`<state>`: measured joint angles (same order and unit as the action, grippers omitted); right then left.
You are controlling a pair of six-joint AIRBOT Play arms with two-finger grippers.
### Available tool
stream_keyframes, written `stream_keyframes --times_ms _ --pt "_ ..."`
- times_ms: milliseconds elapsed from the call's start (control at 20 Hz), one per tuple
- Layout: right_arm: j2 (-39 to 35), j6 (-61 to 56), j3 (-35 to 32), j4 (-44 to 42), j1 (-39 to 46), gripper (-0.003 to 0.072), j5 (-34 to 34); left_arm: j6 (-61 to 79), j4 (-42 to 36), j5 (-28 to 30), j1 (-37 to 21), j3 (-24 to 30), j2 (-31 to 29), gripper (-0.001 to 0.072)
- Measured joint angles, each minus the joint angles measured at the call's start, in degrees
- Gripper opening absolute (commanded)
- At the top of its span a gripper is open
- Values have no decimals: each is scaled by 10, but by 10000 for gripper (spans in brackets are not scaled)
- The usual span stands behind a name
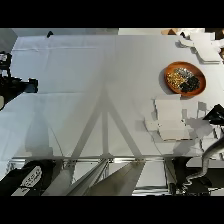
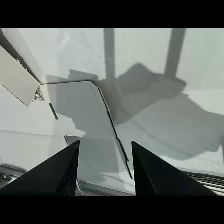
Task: Fold the box and place the chain.
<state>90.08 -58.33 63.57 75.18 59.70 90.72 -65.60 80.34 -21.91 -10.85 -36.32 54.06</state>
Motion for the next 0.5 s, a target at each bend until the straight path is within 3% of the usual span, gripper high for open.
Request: stream_keyframes --times_ms 400,500 --pt "9 2 -10 -1 0 294 -3 0 0 0 0 0 0 699" --pt "10 2 -14 -1 0 224 -5 0 0 0 0 0 0 699"
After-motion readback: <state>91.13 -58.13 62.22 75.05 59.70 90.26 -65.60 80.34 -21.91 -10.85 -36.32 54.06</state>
